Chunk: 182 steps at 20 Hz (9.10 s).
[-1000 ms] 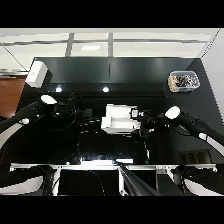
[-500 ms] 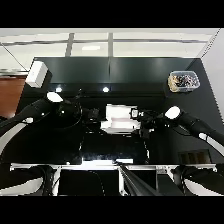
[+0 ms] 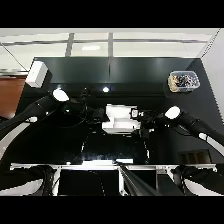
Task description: Fold the box and place the chain.
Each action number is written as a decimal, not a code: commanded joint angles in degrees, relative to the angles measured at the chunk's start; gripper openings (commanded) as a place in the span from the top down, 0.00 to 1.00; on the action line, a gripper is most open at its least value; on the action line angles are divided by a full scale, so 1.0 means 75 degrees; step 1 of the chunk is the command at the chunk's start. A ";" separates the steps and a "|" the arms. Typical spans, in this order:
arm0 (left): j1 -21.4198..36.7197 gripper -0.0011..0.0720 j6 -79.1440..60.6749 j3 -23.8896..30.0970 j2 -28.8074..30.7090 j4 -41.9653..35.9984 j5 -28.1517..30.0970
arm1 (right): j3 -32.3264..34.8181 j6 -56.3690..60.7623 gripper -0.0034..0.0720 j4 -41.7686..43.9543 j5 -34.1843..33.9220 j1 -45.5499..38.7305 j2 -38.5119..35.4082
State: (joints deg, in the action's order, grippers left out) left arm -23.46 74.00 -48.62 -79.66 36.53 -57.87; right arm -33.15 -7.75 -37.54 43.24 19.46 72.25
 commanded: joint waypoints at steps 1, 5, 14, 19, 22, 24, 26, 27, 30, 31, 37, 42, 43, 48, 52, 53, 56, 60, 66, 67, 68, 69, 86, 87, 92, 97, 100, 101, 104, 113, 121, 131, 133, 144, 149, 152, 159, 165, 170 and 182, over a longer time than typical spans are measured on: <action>-0.0455 0.30 0.0860 -0.0274 0.0006 0.0903 0.0323 | -0.0006 0.0000 0.73 0.0003 0.0000 0.0009 0.0000; -0.1078 0.30 0.2133 -0.0431 0.0000 0.2186 0.0883 | -0.0006 0.0000 0.73 0.0003 0.0000 0.0009 0.0000; -0.1422 0.30 0.2929 -0.0600 -0.0198 0.2958 0.1151 | -0.0006 0.0000 0.73 0.0003 0.0000 0.0009 0.0000; -0.1684 0.30 0.3844 -0.0766 -0.0216 0.3888 0.1014 | -0.0006 0.0000 0.73 0.0003 0.0000 0.0009 0.0000; -0.2206 0.30 0.4803 -0.1297 -0.0300 0.5269 0.0618 | -0.0006 0.0000 0.73 0.0000 -0.0003 0.0009 0.0000; -0.2495 0.30 0.5421 -0.1676 -0.0423 0.5881 0.0216 | -0.0006 0.0000 0.73 0.0003 -0.0003 0.0009 0.0000; -0.2713 0.30 0.5485 -0.2037 -0.0586 0.5922 -0.0085 | -0.0006 0.0000 0.73 0.0003 -0.0003 0.0009 0.0000; -0.2804 0.30 0.5511 -0.2180 -0.0667 0.5928 -0.0184 | -0.0006 0.0000 0.73 0.0003 -0.0003 0.0009 0.0000; -0.3040 0.30 0.5901 -0.2465 -0.0868 0.6111 -0.0542 | -0.0006 0.0000 0.73 0.0003 0.0000 0.0009 -0.0003; -0.3110 0.32 0.6012 -0.2489 -0.0871 0.6169 -0.0577 | -0.0006 0.0000 0.73 0.0000 -0.0003 0.0009 0.0000; -0.3576 0.74 0.6744 -0.2503 -0.0874 0.6764 -0.0393 | -0.0006 0.0000 0.73 0.0003 0.0000 0.0009 0.0000; -0.3585 0.77 0.7026 -0.2509 -0.0985 0.7009 -0.0379 | -0.0006 0.0000 0.73 0.0003 0.0000 0.0009 0.0000; -0.3587 0.76 0.7076 -0.2512 -0.1035 0.7012 -0.0423 | -0.0006 0.0000 0.73 0.0003 0.0000 0.0009 0.0000; -0.3587 0.74 0.7198 -0.2567 -0.1271 0.7009 -0.0781 | -0.0006 0.0000 0.73 0.0003 0.0000 0.0009 0.0000; -0.3585 0.74 0.7198 -0.3008 -0.1574 0.7009 -0.0825 | -0.0006 0.0000 0.73 0.0003 0.0000 0.0009 0.0000; -0.3579 0.74 0.7201 -0.3110 -0.1629 0.7009 -0.0868 | -0.0006 0.0000 0.73 0.0003 0.0000 0.0009 -0.0003; -0.3573 0.73 0.7513 -0.3165 -0.1725 0.7009 -0.1102 | -0.0006 0.0000 0.73 0.0003 0.0000 0.0009 0.0000; -0.3570 0.56 0.7810 -0.3165 -0.1821 0.6892 -0.1177 | -0.0006 0.0000 0.73 0.0003 -0.0003 0.0009 0.0000; -0.3573 0.87 0.7857 -0.3177 -0.1874 0.6860 -0.1236 | -0.0006 -0.0003 0.73 0.0003 -0.0003 0.0009 -0.0003; -0.3573 0.94 0.7857 -0.3177 -0.1874 0.6863 -0.1259 | -0.0006 -0.0003 0.73 0.0003 -0.0003 0.0009 0.0000; -0.3573 0.95 0.7857 -0.3177 -0.1874 0.6866 -0.1274 | -0.0006 -0.0003 0.73 0.0000 -0.0003 0.0009 0.0000; -0.3573 0.95 0.7857 -0.3177 -0.1874 0.6866 -0.1297 | -0.0006 -0.0003 0.73 0.0000 -0.0006 0.0009 0.0000; -0.3500 0.67 0.8413 -0.3177 -0.1947 0.7029 -0.1708 | -0.0006 -0.0003 0.73 0.0000 -0.0003 0.0009 0.0000; -0.3500 0.70 0.8428 -0.3177 -0.1947 0.7029 -0.1711 | -0.0006 -0.0003 0.73 0.0003 -0.0003 0.0009 0.0000; -0.3500 0.95 0.8425 -0.3177 -0.1947 0.7032 -0.1699 | -0.0006 0.0000 0.73 0.0003 -0.0003 0.0009 -0.0003; -0.3500 0.95 0.8422 -0.3179 -0.1947 0.7032 -0.1696 | -0.0006 -0.0003 0.73 -0.0009 -0.0009 0.0009 -0.0003; -0.3491 0.95 0.8422 -0.3179 -0.1947 0.7032 -0.1696 | -0.0006 0.0006 0.41 -0.0111 -0.0061 0.0006 -0.0009; -0.3491 0.95 0.8422 -0.3179 -0.1947 0.7032 -0.1696 | -0.0009 0.0009 0.20 -0.0105 -0.0067 0.0006 -0.0029; -0.3491 0.95 0.8422 -0.3179 -0.1947 0.7032 -0.1699 | -0.0009 0.0487 0.10 -0.0373 0.0047 -0.0085 -0.0440; -0.3468 0.95 0.8384 -0.3179 -0.1947 0.7003 -0.1376 | -0.0006 0.0382 0.12 -0.1192 0.0766 -0.0595 -0.1236; -0.3459 0.95 0.8335 -0.3179 -0.1947 0.7006 -0.1378 | -0.0006 0.0026 0.41 -0.0679 0.0697 -0.0577 -0.0874; -0.3462 0.95 0.8338 -0.3179 -0.1947 0.6994 -0.1378 | -0.0006 0.0405 0.78 0.0498 0.0201 -0.0079 -0.0699; -0.3459 0.95 0.8341 -0.3179 -0.1947 0.6994 -0.1378 | -0.0003 0.0411 0.78 0.0525 0.0050 -0.0041 -0.0597; -0.3459 0.95 0.8341 -0.3179 -0.1947 0.6994 -0.1376 | -0.0006 0.0866 0.74 0.0423 -0.0085 -0.0041 -0.0574; -0.3459 0.95 0.8341 -0.3179 -0.1947 0.6994 -0.1376 | -0.0012 0.2081 0.94 0.0012 -0.0073 -0.0146 -0.0676; -0.3459 0.95 0.8341 -0.3179 -0.1947 0.6991 -0.1376 | -0.0353 0.4843 0.94 -0.1148 0.1180 -0.0772 -0.1265; -0.3459 0.95 0.8341 -0.3177 -0.1947 0.6983 -0.1504 | 0.0152 1.0229 0.94 -0.1145 0.0734 -0.4791 -0.1746; -0.3459 0.95 0.8341 -0.3177 -0.1947 0.6983 -0.1513 | 0.0437 1.0346 0.94 -0.0729 0.2261 -0.4170 -0.0321; -0.3459 0.95 0.8341 -0.3177 -0.1947 0.6983 -0.1513 | 0.0356 0.9130 0.94 0.0941 0.2419 -0.3104 0.0256; -0.3459 0.95 0.8341 -0.3177 -0.1947 0.6985 -0.1510 | -0.0475 0.8778 0.24 0.0979 0.3552 -0.2876 0.0256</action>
State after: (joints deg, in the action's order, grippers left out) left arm -49.43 136.55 -72.47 -94.21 88.88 -69.23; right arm -35.51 58.65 -30.48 68.07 -2.55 74.13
